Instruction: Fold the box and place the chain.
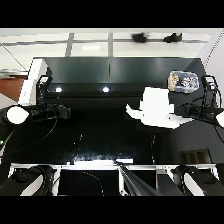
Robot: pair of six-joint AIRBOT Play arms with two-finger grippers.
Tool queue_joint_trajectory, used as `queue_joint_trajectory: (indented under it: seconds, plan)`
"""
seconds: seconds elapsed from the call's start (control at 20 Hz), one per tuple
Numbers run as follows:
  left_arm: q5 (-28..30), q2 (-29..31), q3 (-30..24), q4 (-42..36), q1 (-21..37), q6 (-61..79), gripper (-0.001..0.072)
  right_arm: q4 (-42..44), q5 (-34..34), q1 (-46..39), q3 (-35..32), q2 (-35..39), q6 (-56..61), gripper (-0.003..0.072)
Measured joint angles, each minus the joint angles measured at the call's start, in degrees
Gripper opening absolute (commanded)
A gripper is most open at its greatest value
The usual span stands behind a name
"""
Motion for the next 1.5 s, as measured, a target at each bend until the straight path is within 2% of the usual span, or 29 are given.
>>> queue_joint_trajectory:
  seconds: [1.2,1.25,1.3,1.35,1.5]
  plan:
    - [1.3,0.0,0.0,-0.2,0.0,0.0,0.0035,0.3,-0.4,0.0,0.0,0.0,0.0,0.0043]
    - [1.5,0.0,0.0,-0.2,0.0,0.0,0.0115,0.5,-0.6,0.0,0.0,0.0,0.0,0.0071]
    - [1.7,-0.1,0.0,-0.2,0.0,0.0,0.0472,0.9,-1.0,0.0,0.0,0.0,0.0,0.0352]
    - [2.2,-0.1,0.0,-0.2,0.0,0.0,0.0695,1.0,-1.6,0.0,0.0,0.0,0.0,0.072]
    - [4.0,-0.3,0.0,-0.2,0.0,-0.4,0.0697,1.3,-3.3,0.0,0.0,0.0,0.3,0.0705]
